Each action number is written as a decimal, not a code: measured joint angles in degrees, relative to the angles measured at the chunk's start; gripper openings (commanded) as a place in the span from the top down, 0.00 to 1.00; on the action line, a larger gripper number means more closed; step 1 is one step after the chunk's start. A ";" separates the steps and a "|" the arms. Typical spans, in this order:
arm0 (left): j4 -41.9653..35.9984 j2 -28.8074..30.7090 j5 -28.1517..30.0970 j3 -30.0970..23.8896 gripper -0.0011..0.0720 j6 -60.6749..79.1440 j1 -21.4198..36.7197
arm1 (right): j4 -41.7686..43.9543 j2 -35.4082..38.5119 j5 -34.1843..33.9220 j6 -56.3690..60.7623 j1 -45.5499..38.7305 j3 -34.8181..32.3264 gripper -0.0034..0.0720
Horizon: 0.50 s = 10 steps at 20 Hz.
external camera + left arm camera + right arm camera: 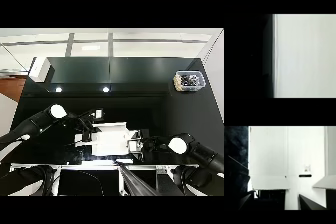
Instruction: Fold the box and place the chain.
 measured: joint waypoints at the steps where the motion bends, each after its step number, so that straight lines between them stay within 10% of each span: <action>1: -0.02 0.00 0.00 0.00 0.95 0.00 -0.31 | 0.09 -0.31 -0.59 -0.59 0.33 0.00 0.02; 10: 0.24 -0.39 2.03 0.00 0.95 0.00 -2.01 | 0.35 -1.07 -1.62 -2.47 1.05 0.00 0.02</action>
